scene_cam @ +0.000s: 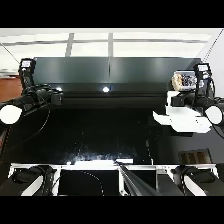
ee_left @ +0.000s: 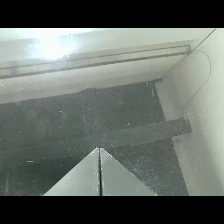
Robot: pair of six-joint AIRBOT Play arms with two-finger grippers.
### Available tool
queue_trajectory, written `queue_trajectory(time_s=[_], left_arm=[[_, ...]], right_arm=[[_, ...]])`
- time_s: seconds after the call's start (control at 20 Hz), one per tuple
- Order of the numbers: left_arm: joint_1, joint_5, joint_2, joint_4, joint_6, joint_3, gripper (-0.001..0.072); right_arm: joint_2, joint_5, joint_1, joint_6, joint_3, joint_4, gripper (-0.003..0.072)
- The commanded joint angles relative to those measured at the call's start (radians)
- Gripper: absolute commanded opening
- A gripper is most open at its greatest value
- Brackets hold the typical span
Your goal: Fold the box and place the chain.
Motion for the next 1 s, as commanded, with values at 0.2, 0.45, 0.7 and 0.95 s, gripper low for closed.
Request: queue_trajectory(time_s=[0.2, 0.45, 0.7, 0.95], left_arm=[[0.001, 0.000, 0.000, 0.000, 0.000, 0.001, 0.0032], [0.001, 0.000, 0.000, 0.000, 0.000, 0.001, 0.0032], [0.001, 0.000, 0.000, 0.000, 0.000, 0.001, 0.0032], [0.001, 0.000, 0.000, -0.001, 0.000, 0.001, 0.0032]], right_arm=[[0.000, 0.000, 0.000, 0.000, 0.001, 0.000, 0.0044], [0.000, 0.000, 0.000, 0.000, 0.001, 0.000, 0.0044], [0.000, 0.000, 0.000, 0.000, 0.001, 0.000, 0.0044], [0.000, -0.044, 0.000, 0.003, 0.001, 0.052, 0.0044]])
